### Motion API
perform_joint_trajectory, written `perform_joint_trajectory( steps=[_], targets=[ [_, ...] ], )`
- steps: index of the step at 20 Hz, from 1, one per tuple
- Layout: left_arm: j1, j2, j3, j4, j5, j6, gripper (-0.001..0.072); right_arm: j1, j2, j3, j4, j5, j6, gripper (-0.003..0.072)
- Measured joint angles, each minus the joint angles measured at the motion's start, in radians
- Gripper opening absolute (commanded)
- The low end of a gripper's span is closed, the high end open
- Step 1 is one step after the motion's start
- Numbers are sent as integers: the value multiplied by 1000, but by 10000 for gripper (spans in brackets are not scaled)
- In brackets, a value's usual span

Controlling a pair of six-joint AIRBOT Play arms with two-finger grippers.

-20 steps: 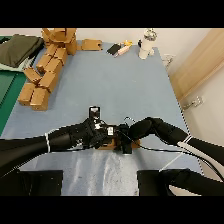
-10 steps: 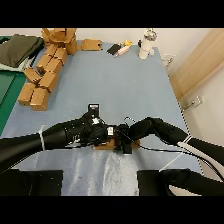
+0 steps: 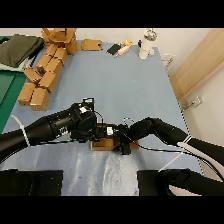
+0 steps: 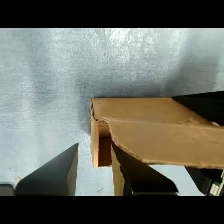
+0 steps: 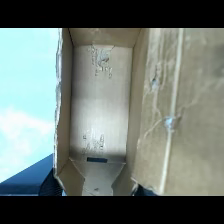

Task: Fold the box.

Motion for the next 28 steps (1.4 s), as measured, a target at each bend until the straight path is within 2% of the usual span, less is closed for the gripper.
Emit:
perform_joint_trajectory(
  steps=[2, 3, 4, 11, 22, 28],
  targets=[
    [10, 3, 0, -23, -1, 24, 274, 0, 1, 1, -3, 0, -1, 517],
    [13, 4, 0, -31, -3, 34, 184, 0, 1, 1, -3, 0, -1, 517],
    [15, 4, 0, -38, -6, 40, 138, 1, 1, 1, -5, 0, -3, 517],
    [20, 5, -6, -45, -10, 60, 140, 0, 0, 0, -12, 0, -2, 517],
    [20, 4, -37, -25, 74, 66, 140, 0, -1, -2, -12, -2, 0, 517],
    [20, 4, -38, -15, 86, 66, 140, 0, -1, -2, -11, 1, 0, 517]
  ],
)
